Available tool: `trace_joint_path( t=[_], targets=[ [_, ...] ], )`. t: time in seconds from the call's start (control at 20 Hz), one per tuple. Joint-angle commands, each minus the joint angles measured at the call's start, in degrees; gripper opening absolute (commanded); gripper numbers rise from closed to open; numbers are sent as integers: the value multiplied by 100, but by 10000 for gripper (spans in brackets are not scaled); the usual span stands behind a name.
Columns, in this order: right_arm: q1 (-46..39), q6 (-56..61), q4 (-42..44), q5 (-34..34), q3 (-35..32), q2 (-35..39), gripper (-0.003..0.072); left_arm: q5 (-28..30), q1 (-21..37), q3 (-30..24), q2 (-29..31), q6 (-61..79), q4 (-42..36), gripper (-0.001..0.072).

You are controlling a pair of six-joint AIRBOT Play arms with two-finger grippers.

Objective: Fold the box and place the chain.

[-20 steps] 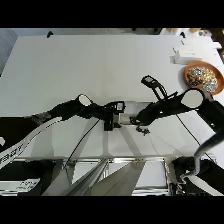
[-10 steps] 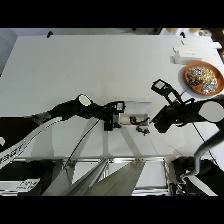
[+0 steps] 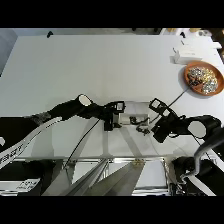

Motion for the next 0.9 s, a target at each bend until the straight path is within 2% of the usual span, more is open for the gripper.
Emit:
trace_joint_path(
  t=[0.0, 0.35, 0.6, 0.7, 0.75, 0.85],
  targets=[
    [7, -457, 133, -415, -186, 7, 342, 0, 4, 2, 4, 0, 2, 276],
    [7, -640, 529, -811, -570, 7, 339, 0, 4, 2, 4, 0, 2, 276],
    [15, -667, 553, -837, -603, 7, 339, 0, 4, 2, 4, 0, 2, 276],
    [238, -713, 459, -785, -629, -7, 336, 0, 4, 2, 4, 0, 2, 276],
    [404, -765, 450, -809, -693, -59, 309, 0, 4, 2, 4, 0, 2, 276],
    [702, -590, 251, -1060, -726, -184, 289, 0, 4, 2, 4, 0, 2, 276]
  ],
)
